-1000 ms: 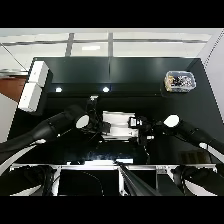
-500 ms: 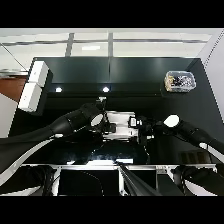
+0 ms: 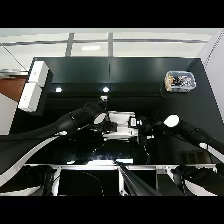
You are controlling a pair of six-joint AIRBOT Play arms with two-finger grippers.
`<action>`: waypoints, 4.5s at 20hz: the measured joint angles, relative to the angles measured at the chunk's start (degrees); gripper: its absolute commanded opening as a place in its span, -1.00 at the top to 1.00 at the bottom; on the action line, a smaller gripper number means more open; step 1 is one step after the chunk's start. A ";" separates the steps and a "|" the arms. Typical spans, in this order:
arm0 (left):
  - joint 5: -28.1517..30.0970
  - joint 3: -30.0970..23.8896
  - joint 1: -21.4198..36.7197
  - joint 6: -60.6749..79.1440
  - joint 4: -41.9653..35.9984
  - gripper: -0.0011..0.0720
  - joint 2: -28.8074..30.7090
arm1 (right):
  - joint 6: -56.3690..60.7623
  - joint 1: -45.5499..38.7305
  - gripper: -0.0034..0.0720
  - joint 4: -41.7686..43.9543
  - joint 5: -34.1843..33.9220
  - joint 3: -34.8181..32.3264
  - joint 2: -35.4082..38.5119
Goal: Fold the box and place the chain.
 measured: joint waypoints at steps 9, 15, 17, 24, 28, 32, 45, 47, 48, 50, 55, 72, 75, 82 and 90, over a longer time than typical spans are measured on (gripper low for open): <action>-2.21 0.81 -0.04 -1.53 0.55 0.87 -0.94 | 0.22 0.00 0.11 0.07 0.07 0.00 0.00; -2.29 0.87 -0.04 -1.49 0.50 0.80 -1.01 | 0.02 0.00 0.11 0.04 0.00 0.00 0.00; -2.49 0.87 -0.04 -1.07 0.26 0.23 -1.01 | -0.24 0.00 0.11 -0.11 -0.20 0.00 0.00; -2.58 0.87 -0.04 -1.51 0.15 0.87 -1.01 | -0.09 0.00 0.11 -0.04 -0.28 0.02 0.00; -2.29 0.90 -0.04 -1.79 -0.15 0.89 -1.03 | 0.15 0.00 0.10 0.09 -0.44 0.02 0.00; -2.12 0.90 -0.04 -2.08 -0.55 0.89 -0.98 | 0.63 0.00 -0.94 -0.17 -1.55 -0.02 0.59; -3.65 0.79 -0.42 -5.40 3.52 0.88 0.26 | 12.46 -0.02 -0.93 -17.38 3.56 1.60 8.96; -3.65 0.68 -0.42 -5.57 3.74 0.88 -0.07 | 12.11 -0.02 -0.84 -16.06 3.52 1.62 8.55; -3.63 0.68 -0.42 -5.57 3.78 0.88 -0.13 | 11.72 -0.02 -0.49 -15.45 3.21 1.64 8.41; -3.65 0.59 -0.42 -5.60 3.85 0.88 -0.22 | 11.32 -0.02 -0.48 -13.88 2.25 1.64 8.07; -3.63 0.55 -0.42 -5.64 3.93 0.88 -0.33 | 10.73 0.33 0.13 -10.40 1.75 1.64 6.27; -3.32 0.55 -0.42 -5.77 3.85 0.88 -0.37 | 11.63 3.87 0.57 0.96 -2.58 1.64 3.82; -3.28 0.55 -0.42 -5.73 3.78 0.88 -0.37 | 11.82 3.87 0.57 1.79 -2.78 1.64 3.15; -3.26 0.55 -0.42 -5.73 3.74 0.88 -0.37 | 12.04 3.85 0.39 2.36 -2.89 1.64 2.80; -3.17 0.55 -0.42 -5.66 3.69 0.88 -0.37 | 13.22 2.43 0.78 2.08 -3.04 1.70 3.39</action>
